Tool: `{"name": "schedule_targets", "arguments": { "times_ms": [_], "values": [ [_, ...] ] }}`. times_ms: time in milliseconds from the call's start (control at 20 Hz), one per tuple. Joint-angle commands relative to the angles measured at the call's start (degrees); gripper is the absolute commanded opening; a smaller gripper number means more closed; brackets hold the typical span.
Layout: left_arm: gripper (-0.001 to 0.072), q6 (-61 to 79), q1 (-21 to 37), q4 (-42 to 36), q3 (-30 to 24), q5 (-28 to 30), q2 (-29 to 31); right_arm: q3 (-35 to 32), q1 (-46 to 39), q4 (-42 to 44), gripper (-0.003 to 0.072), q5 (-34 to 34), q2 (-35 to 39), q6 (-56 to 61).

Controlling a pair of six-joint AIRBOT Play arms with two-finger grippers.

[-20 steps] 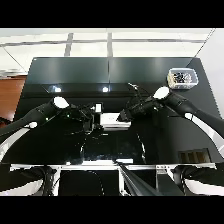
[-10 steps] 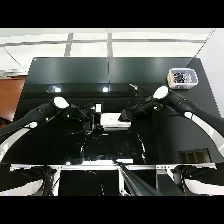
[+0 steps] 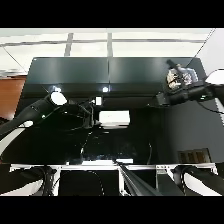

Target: Fold the box and place the chain.

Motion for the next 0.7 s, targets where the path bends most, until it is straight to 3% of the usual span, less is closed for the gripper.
{"name": "schedule_targets", "arguments": {
  "times_ms": [0,200,350,650],
  "values": [
    [0.0715,-8.11,-0.09,3.69,2.64,-2.84,3.17,0.07,-5.64,-1.16,0.0009,1.70,2.67,0.09],
    [0.0712,-9.14,-3.34,-1.77,6.56,-4.22,2.34,0.07,-5.64,-1.49,0.0009,0.07,2.67,0.07],
    [0.0711,-11.91,-6.60,-4.79,9.18,-1.62,-3.08,0.07,-5.64,-1.86,0.0009,-0.48,2.67,0.07],
    [0.0711,-13.42,-6.86,-8.13,12.50,-3.17,-10.82,0.07,-5.64,-2.10,0.0009,-0.48,2.67,0.07]
  ]
}}
